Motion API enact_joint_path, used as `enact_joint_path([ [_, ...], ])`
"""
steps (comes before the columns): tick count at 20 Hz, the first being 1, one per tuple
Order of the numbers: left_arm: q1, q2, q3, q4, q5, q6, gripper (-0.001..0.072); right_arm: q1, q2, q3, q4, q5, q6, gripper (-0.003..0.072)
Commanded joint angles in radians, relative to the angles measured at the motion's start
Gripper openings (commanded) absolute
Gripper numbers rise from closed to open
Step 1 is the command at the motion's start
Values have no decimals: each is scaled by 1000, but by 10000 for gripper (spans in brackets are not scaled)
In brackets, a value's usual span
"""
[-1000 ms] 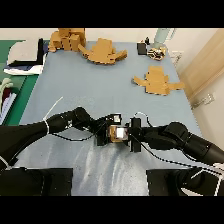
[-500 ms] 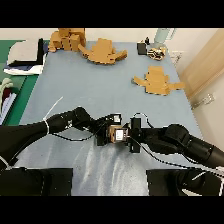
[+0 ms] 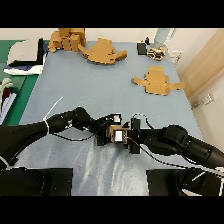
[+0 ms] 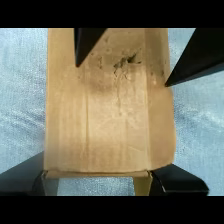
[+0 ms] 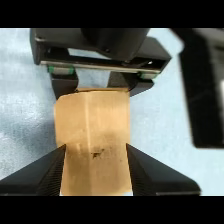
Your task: Fold the box.
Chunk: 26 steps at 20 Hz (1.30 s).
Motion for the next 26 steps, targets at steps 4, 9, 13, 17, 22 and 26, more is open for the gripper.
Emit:
enact_joint_path([
  [4, 0, 0, 0, 0, 0, 0, 564, 4, -29, 0, -6, 5, 2, 592],
  [9, 0, 0, 0, 0, 0, 0, 564, 4, -53, 0, -6, 7, 2, 589],
  [13, 0, 0, 0, 0, 0, 0, 564, 4, -54, 0, -20, 10, 3, 437],
  [17, 0, 0, 0, 0, 0, 0, 564, 4, -52, 0, -26, 8, 6, 276],
  [22, 0, 0, 0, 0, 0, 0, 564, 4, -29, 0, -26, 8, 13, 275],
  [26, 0, 0, 0, 0, 0, 0, 564, 4, -13, 0, -26, 8, 13, 275],
])
